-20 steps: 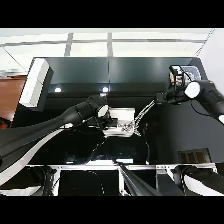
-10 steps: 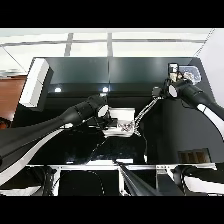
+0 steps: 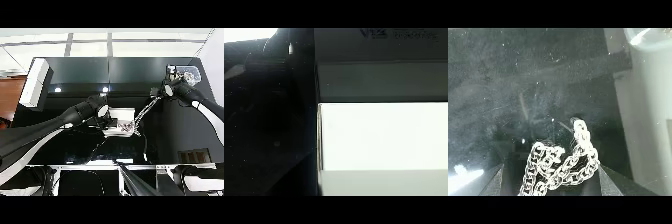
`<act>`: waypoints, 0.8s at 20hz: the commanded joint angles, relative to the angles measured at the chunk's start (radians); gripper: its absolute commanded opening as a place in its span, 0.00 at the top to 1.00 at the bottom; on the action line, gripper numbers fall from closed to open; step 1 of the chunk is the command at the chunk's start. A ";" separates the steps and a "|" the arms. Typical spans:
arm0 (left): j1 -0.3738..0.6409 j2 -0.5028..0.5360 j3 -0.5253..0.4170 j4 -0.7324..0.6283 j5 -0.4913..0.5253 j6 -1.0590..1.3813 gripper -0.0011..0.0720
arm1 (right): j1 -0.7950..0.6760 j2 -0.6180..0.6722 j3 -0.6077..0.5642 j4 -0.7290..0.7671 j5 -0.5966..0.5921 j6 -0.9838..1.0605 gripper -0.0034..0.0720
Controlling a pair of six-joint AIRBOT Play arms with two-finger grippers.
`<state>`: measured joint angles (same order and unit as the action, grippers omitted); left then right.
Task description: Fold the box and place the chain.
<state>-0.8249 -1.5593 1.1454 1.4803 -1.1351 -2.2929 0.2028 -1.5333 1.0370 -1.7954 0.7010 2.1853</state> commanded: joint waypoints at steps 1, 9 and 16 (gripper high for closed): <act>-0.001 0.000 0.000 -0.001 0.000 0.000 0.94 | -0.008 -0.011 0.002 0.029 0.002 0.002 0.00; -0.001 0.000 0.000 0.000 0.000 0.000 0.94 | -0.008 -0.014 0.002 0.029 0.033 -0.006 0.00; -0.001 0.000 0.000 0.000 0.000 0.000 0.94 | -0.007 -0.014 0.002 0.034 0.107 -0.006 0.94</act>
<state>-0.8249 -1.5593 1.1454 1.4799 -1.1355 -2.2932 0.1951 -1.5467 1.0393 -1.7695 0.7692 2.1773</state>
